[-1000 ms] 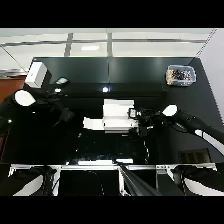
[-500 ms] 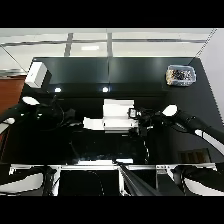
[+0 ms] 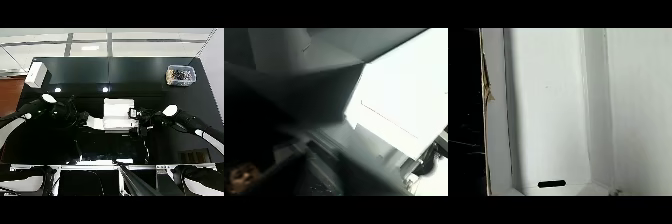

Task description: Fold the box and place the chain.

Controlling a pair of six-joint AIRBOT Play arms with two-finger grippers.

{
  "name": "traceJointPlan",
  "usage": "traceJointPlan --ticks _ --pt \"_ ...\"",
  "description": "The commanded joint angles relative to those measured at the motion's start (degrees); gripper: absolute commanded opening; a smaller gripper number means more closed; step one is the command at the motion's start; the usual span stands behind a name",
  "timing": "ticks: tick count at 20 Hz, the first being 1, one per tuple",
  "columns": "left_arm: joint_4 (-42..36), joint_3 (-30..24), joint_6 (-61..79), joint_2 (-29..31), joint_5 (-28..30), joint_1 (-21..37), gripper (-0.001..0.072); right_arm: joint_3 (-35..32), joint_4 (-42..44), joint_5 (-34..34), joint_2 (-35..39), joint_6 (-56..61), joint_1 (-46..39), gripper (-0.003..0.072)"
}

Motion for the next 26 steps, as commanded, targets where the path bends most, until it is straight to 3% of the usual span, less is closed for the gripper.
traceJointPlan --ticks 1,2,7,11,12,13,20,22,26 --pt "-1.84 2.49 2.19 -0.13 -4.92 0.15 0.0522 0.04 0.07 -0.11 -0.02 -0.02 0.07 0.0139" --pt "-2.32 3.39 2.14 -0.13 -6.95 0.28 0.0629 0.04 0.07 -0.11 -0.02 -0.02 0.07 0.0138" --pt "-5.53 6.03 0.66 -0.13 -7.41 -2.86 0.0642 0.04 0.07 -0.11 -0.02 -0.02 0.07 0.0138" --pt "0.33 9.31 -6.27 -0.11 -4.59 -7.37 0.06 0.04 0.07 -0.11 -0.02 -0.02 0.07 0.0139" --pt "1.57 10.27 -8.09 -0.13 -4.17 -8.28 0.0515 0.04 0.07 -0.11 -0.02 -0.02 0.07 0.0139" --pt "2.19 11.21 -9.18 -0.11 -4.02 -9.25 0.0487 0.04 0.07 -0.11 -0.02 -0.02 0.07 0.0139" --pt "13.92 17.88 -22.12 -0.11 -2.62 -14.84 0.048 0.04 0.07 -0.11 -0.02 -0.02 0.07 0.0139" --pt "14.56 18.78 -22.91 -0.11 -2.73 -15.93 0.0394 0.04 0.07 -0.11 -0.02 -0.02 0.07 0.0138" --pt "15.28 19.1 -25.57 -0.11 -2.67 -17.35 0.0389 0.04 0.04 -0.11 -0.02 -0.02 0.07 0.0138"
